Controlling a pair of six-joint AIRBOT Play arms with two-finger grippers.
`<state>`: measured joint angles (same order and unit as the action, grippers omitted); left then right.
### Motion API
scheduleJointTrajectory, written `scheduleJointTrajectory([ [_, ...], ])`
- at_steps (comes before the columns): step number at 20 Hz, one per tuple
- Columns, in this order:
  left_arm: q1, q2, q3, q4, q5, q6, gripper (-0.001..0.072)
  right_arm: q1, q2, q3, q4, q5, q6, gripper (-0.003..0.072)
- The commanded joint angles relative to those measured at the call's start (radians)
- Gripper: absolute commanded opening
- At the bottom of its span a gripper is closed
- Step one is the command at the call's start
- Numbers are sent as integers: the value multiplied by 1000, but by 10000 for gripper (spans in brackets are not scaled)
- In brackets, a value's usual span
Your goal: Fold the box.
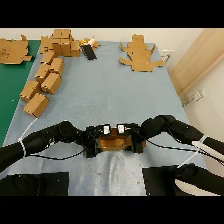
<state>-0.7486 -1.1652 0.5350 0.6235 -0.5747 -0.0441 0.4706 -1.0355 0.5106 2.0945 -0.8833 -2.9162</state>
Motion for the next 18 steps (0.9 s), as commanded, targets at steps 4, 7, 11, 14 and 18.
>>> scheduleJointTrajectory([
  [4, 1, 0, 0, 0, -2, 0, 472, -127, 224, 10, -206, -8, 132, 710],
  [7, 1, 0, 0, 0, -1, 0, 472, -140, 347, 10, -241, -69, 164, 709],
  [11, 1, 0, 0, 0, -2, 0, 472, -141, 442, 10, -152, -230, 164, 709],
  [14, 1, 0, 0, 1, -1, 0, 472, -140, 471, 10, -60, -397, 176, 709],
  [18, 2, 1, 0, 3, 26, 3, 472, -140, 472, 10, 57, -538, 233, 709],
])
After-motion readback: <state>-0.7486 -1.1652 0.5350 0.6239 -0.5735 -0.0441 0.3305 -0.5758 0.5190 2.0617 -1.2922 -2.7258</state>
